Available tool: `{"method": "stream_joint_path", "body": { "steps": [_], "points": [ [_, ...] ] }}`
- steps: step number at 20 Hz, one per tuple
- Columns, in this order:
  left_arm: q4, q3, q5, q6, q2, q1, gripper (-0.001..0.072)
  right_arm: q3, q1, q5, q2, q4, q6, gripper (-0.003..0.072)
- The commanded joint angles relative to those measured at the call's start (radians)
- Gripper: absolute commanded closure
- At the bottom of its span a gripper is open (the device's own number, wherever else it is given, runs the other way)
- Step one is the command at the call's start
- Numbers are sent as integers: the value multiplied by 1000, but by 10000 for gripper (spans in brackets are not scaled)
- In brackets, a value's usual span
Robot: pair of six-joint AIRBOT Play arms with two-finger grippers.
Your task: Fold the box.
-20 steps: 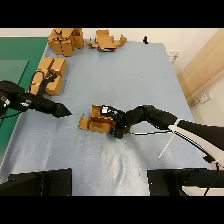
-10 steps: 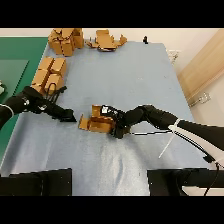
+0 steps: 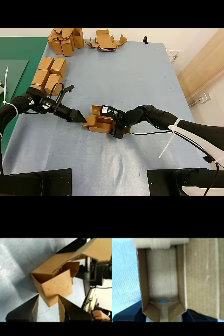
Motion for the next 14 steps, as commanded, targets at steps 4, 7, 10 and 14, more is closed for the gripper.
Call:
{"method": "stream_joint_path", "body": {
  "steps": [4,7,10,14],
  "points": [
    [-64,1,47,13,-2,-33,286,1,0,0,-1,0,0,678],
    [-75,7,56,1,-1,-61,215,1,0,0,-1,0,0,678],
    [-32,34,66,-77,1,-103,215,1,0,0,-1,0,0,678],
    [143,98,72,-270,6,-165,217,1,0,0,-1,0,0,678]
  ]
}}
